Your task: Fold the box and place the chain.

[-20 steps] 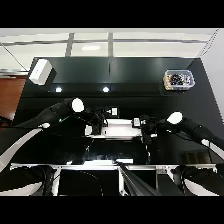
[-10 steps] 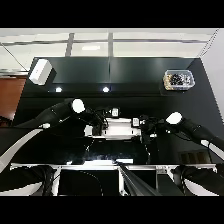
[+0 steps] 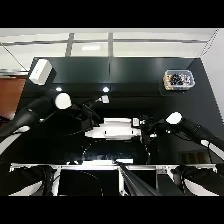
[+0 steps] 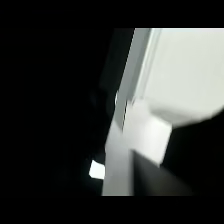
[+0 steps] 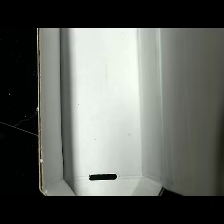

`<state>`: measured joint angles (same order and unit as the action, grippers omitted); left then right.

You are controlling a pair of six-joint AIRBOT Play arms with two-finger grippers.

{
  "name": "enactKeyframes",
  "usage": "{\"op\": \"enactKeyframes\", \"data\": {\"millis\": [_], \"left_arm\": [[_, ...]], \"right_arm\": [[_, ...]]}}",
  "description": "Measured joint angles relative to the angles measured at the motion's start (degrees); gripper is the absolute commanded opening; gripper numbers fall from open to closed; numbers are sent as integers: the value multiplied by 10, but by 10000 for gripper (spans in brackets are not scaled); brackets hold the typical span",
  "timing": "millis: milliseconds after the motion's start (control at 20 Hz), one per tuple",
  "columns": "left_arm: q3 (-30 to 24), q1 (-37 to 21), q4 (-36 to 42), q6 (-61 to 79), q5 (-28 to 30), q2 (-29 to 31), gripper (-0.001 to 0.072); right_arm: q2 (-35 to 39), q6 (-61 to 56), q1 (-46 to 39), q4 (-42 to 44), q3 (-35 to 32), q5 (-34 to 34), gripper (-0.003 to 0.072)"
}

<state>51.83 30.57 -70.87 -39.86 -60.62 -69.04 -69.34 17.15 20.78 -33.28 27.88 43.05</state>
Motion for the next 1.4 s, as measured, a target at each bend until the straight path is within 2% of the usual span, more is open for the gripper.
{"op": "enactKeyframes", "data": {"millis": [100, 200, 300, 400, 550, 700, 800, 900, 1000, 1200, 1400], "left_arm": [[-2, -7, -13, -84, -63, 23, 23], [-14, 2, 24, -127, -108, 35, 23], [-39, 18, 89, -147, -96, 40, 24], [-68, 30, 177, -148, -30, 41, 24], [-100, 38, 307, -116, 129, 38, 24], [-113, 41, 374, -93, 268, 14, 24], [-117, 42, 396, -81, 322, -11, 24], [-119, 43, 408, -74, 348, -34, 24], [-120, 43, 415, -69, 349, -53, 24], [-118, 43, 410, -54, 310, -71, 23], [-95, 27, 336, -57, 264, -48, 22]], "right_arm": [[0, 0, 0, 0, 0, 0, 435], [0, 0, 0, 0, 0, 0, 435], [0, 0, 0, 0, 0, 0, 435], [0, 0, 0, 0, 0, 0, 435], [0, 0, 0, 0, 0, 0, 436], [0, 0, 0, 0, 0, 0, 436], [0, 0, 0, 0, 0, 0, 435], [0, 0, 0, 0, 0, 0, 435], [0, 0, 0, 0, 0, 0, 435], [0, 0, 0, 0, 0, 0, 435], [0, 0, 0, 0, 0, 0, 435]]}}
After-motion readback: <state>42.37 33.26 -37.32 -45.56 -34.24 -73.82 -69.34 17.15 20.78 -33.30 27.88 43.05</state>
